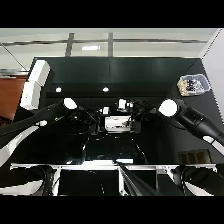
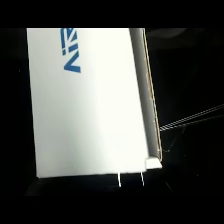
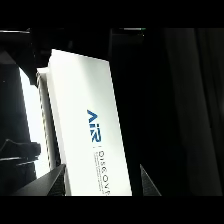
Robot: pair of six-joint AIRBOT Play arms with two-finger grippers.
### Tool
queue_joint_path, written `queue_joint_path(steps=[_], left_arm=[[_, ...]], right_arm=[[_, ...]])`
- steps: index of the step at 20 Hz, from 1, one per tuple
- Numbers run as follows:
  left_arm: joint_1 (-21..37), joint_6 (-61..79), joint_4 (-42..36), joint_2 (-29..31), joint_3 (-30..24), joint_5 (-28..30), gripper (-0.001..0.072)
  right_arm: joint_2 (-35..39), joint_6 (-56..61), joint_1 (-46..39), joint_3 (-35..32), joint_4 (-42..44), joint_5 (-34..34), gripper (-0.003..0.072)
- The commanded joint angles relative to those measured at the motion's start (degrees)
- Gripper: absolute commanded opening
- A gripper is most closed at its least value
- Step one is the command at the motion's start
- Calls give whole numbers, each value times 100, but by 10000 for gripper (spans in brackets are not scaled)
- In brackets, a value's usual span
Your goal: Fold the box and place the chain.
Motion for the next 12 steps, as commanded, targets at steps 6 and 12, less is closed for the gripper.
queue_joint_path(steps=[6, 12], left_arm=[[-2, 4, 2, -4, 2, -2, 294], [-2, 4, 2, -4, 2, -2, 294]], right_arm=[[-22, 63, 0, 2, 0, 192, 502], [-26, 131, 0, -13, 0, 310, 501]])
